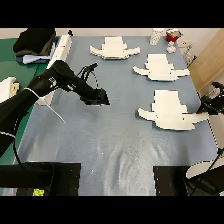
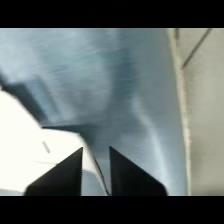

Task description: Fold the box.

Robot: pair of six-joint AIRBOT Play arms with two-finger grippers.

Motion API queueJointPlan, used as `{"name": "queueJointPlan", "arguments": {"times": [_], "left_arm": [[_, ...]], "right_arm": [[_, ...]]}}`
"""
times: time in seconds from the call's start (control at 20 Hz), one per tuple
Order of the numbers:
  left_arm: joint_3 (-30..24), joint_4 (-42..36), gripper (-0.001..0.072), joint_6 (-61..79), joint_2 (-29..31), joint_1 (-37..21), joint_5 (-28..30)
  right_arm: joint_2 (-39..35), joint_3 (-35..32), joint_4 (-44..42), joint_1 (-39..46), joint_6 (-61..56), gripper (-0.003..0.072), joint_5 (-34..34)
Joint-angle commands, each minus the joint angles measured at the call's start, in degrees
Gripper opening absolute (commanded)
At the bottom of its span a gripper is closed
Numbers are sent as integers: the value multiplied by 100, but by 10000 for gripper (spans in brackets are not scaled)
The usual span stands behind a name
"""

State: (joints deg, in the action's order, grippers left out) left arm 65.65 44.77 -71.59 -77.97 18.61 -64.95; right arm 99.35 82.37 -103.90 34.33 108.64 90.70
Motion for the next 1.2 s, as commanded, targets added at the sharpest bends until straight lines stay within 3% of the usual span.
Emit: {"name": "queueJointPlan", "arguments": {"times": [0.0, 0.1, 0.15, 0.3, 0.35, 0.55, 0.65, 1.0, 1.15], "left_arm": [[4, 2, 542, -4, -4, 0, -111], [4, 0, 541, -4, -4, 0, -114], [4, 0, 492, -4, -4, 0, -111], [4, 4, 78, 17, -4, 0, -116], [4, 7, 15, 20, -4, 0, -114], [-11, 33, 14, 20, 22, 0, -144], [-173, 68, 14, 22, 168, -2, -260], [-1895, 321, 13, 144, 1803, -348, -424], [-2330, 326, 14, 219, 2310, -570, -420]], "right_arm": [[9, -44, -1132, -7, 739, 86, 396], [9, -44, -1665, -66, 981, 2, 404], [9, -42, -1720, -140, 1054, 1, 361], [9, -37, -1722, -452, 997, 0, -81], [9, -37, -1720, -584, 785, 1, -245], [-48, -144, -1746, -1307, 413, 0, -393], [-302, -501, -1740, -1755, 382, 0, -470], [-2802, -3311, -1740, -2730, 94, 0, -1193], [-3683, -4183, -1729, -2879, -175, 10, -2024]]}}
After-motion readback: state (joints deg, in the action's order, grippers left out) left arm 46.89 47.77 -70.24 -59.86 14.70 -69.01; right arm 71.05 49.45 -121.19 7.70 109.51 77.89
